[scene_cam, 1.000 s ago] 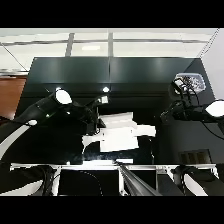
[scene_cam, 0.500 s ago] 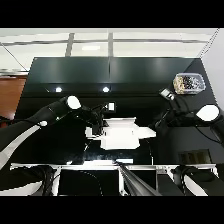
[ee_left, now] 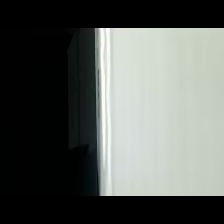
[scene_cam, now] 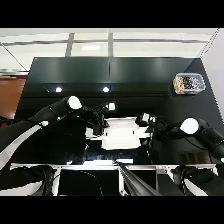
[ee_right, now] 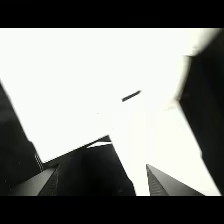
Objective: Fold the box and place the chain.
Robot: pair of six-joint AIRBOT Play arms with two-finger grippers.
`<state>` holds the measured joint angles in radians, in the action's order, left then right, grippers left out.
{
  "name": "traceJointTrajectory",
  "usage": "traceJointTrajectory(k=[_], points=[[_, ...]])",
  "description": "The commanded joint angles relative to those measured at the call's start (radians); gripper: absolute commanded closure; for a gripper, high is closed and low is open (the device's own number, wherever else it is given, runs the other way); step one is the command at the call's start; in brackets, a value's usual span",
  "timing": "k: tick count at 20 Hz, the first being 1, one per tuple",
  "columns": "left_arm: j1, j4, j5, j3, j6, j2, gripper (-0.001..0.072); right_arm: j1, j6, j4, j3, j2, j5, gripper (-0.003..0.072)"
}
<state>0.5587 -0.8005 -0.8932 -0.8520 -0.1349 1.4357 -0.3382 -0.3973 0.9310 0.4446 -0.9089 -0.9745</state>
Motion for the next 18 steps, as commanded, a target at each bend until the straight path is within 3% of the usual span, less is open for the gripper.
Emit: traceJointTrajectory(k=[1, 8, 13, 15, 18], points=[[0.0, -0.003, -0.008, 0.001, 0.0, 0.0, 0.0683, -0.066, 0.127, 0.003, -0.016, -0.001, 0.016, 0.0054], [0.0, -0.003, -0.006, 0.001, 0.0, 0.0, 0.0684, -0.187, 0.152, -0.039, -0.024, -0.009, 0.196, 0.0054], [0.0, -0.003, -0.006, 0.001, 0.0, 0.0, 0.0684, -0.199, 0.152, -0.04, -0.017, -0.009, 0.201, 0.0054], [0.0, -0.003, -0.006, 0.001, 0.0, 0.0, 0.0684, -0.2, 0.151, 0.024, -0.016, -0.009, 0.191, 0.0054], [0.0, -0.003, -0.006, 0.001, 0.0, 0.0, 0.0684, -0.209, 0.144, 0.032, -0.02, -0.013, 0.086, 0.0055]])
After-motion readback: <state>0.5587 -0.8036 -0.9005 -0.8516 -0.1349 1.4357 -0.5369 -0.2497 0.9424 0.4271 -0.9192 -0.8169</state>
